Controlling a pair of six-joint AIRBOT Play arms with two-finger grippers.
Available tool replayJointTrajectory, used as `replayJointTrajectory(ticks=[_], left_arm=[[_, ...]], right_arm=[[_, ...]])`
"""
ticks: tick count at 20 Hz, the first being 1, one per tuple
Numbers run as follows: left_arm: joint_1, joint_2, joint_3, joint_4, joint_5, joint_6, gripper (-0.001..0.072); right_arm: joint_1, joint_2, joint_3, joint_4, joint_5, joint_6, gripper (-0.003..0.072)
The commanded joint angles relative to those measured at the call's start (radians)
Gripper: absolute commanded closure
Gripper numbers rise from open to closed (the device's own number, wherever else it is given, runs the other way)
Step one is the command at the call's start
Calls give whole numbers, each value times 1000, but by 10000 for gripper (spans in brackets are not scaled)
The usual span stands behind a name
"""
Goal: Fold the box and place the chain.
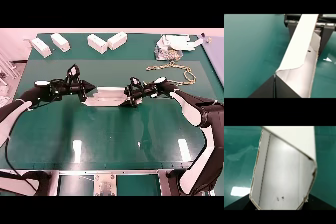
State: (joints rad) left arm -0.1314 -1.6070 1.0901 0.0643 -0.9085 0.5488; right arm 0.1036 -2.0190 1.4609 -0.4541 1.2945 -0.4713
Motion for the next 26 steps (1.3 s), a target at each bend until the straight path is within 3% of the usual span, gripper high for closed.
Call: replayJointTrajectory(ticks=[1,8,12,18,21,26], left_arm=[[-1,-62,74,-27,-16,-10,695],[-16,-72,96,-24,31,-17,694],[-3,-65,96,56,62,-27,693],[81,-63,96,90,-154,-52,693],[43,-64,96,268,-254,-156,693],[-53,-72,95,247,-141,-132,693]], right_arm=[[0,-1,1,0,0,0,110],[0,-1,1,0,0,0,109],[0,-1,1,0,0,0,109],[0,-1,1,0,0,0,109],[0,-1,1,0,0,0,110],[0,-1,1,0,0,0,110]])
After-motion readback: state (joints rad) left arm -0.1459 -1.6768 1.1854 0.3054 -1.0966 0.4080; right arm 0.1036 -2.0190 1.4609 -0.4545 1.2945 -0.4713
